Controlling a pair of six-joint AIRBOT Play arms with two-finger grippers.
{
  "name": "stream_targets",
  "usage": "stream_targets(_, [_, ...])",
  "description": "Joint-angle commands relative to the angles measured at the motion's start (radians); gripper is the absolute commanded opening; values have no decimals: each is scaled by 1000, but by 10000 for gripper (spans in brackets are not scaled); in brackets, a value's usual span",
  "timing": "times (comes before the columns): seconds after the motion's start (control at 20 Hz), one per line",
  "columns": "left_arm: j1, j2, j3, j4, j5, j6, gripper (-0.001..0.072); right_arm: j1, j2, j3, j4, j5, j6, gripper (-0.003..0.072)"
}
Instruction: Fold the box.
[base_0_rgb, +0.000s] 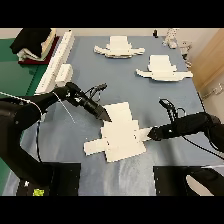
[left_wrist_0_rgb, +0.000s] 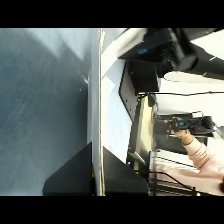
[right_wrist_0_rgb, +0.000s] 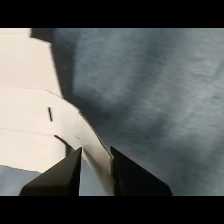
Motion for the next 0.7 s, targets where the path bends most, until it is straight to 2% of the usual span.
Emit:
stream_targets(0.0, [-4,23,13,-44,-5,144,13,-1,1,18,-288,68,198,296])
stream_targets(0.05, [-9,39,13,-39,5,164,13,-1,1,41,-326,66,270,298])
stream_targets(0.1, [-14,56,11,-31,13,174,13,-2,1,80,-339,56,335,331])
stream_targets(0.15, [-21,77,9,-15,18,215,11,-2,2,126,-346,47,390,392])
stream_targets(0.2, [-33,103,6,6,35,242,9,-2,3,178,-354,42,436,486])
stream_targets(0.25, [-48,135,-2,31,75,261,8,-2,3,224,-365,43,468,489])
stream_targets(0.4, [-119,290,-94,99,263,335,8,-3,2,325,-442,42,553,489])
stream_targets(0.65, [-276,640,-399,91,673,526,9,-3,-4,330,-449,34,600,488])
